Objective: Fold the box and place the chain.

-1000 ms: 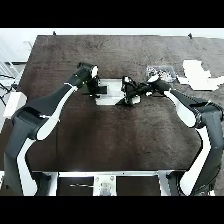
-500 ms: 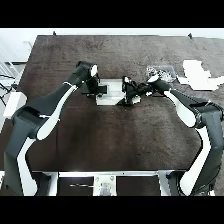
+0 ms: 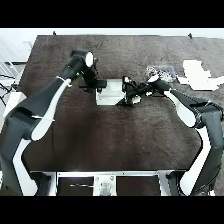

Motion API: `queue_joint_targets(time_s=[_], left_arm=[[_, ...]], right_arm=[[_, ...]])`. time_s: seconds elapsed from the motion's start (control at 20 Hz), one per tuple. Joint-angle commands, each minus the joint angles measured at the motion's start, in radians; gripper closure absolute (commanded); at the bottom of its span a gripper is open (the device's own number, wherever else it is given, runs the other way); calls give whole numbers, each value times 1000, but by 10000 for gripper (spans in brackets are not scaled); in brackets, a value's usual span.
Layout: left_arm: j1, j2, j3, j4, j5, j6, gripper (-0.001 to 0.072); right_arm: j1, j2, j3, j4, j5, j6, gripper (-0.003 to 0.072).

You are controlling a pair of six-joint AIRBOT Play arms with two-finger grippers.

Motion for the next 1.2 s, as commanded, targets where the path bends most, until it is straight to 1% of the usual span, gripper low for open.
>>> queue_joint_targets(time_s=[0.0, 0.1, 0.25, 0.4, 0.55, 0.65, 0.75, 0.8, 0.85, 0.9, 0.95, 1.0, 1.05, 1.15], left_arm=[[18, 55, 2, -23, -20, 48, 279], [30, 91, -9, -23, -23, 74, 279], [36, 167, -71, -21, 0, 99, 279], [37, 286, -204, -7, 96, 124, 279], [42, 428, -399, -7, 252, 162, 279], [76, 508, -539, -92, 356, 292, 279], [151, 556, -661, -306, 423, 546, 279], [195, 562, -711, -451, 443, 748, 279], [235, 558, -750, -574, 453, 895, 279], [270, 557, -795, -668, 474, 1058, 281], [296, 552, -827, -723, 480, 1189, 281], [314, 537, -840, -736, 484, 1278, 282], [323, 525, -839, -727, 479, 1310, 283], [323, 523, -839, -682, 510, 1361, 283]], right_arm=[[0, 0, 0, 0, 0, 1, 108], [0, 0, 0, 0, 0, 0, 108], [0, 0, 0, 0, 0, 0, 108], [0, 0, 0, 0, 0, 0, 108], [0, 0, 0, 0, 0, 0, 108], [0, 0, 0, 0, 1, 1, 108], [0, 0, 0, 0, 0, 1, 108], [0, 0, 0, 0, 0, 1, 108], [0, 0, 0, 0, 0, 0, 108], [0, 0, 0, 0, 0, 0, 108], [0, 0, 0, 0, 0, 0, 107], [0, 0, 0, 0, 0, 0, 108], [0, 0, 0, 0, 0, 1, 108], [0, 0, 0, 0, 0, 0, 108]])
